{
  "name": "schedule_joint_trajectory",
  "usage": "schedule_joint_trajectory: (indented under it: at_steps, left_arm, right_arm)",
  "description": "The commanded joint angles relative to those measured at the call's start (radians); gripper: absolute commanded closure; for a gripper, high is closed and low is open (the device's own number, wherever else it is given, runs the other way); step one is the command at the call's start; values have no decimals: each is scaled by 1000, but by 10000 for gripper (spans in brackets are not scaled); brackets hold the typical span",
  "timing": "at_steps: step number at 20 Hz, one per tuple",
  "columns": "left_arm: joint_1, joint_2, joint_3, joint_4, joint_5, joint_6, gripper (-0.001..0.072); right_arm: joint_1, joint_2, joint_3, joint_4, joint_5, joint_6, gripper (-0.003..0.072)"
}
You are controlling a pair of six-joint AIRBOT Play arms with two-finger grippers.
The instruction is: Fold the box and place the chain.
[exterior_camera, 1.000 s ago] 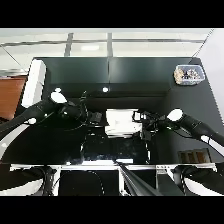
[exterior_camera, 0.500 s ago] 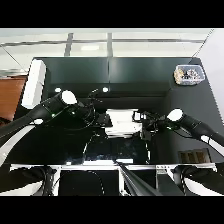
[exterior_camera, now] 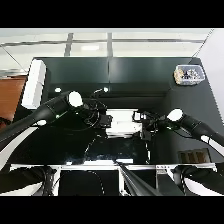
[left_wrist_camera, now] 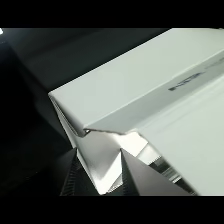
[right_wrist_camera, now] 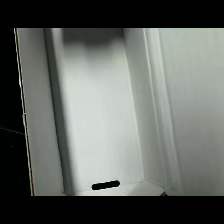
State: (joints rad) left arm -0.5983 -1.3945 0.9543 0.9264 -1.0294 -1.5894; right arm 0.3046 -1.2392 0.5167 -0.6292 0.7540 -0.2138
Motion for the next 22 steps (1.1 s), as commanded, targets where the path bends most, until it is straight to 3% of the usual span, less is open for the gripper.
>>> schedule_joint_trajectory:
  at_steps: [1,7,14,16,22]
  left_arm:
    - [-18,0,3,18,5,-38,379]
    - [-59,-1,13,172,16,-183,376]
    - [-159,-100,148,406,-26,-340,376]
    - [-159,-116,162,406,-77,-383,377]
    - [-186,-130,168,469,-77,-543,378]
  right_arm:
    - [1,0,0,0,0,1,222]
    - [1,0,0,0,0,1,223]
    - [1,0,0,0,0,1,223]
    - [1,0,0,0,0,1,222]
    - [1,0,0,0,0,1,223]
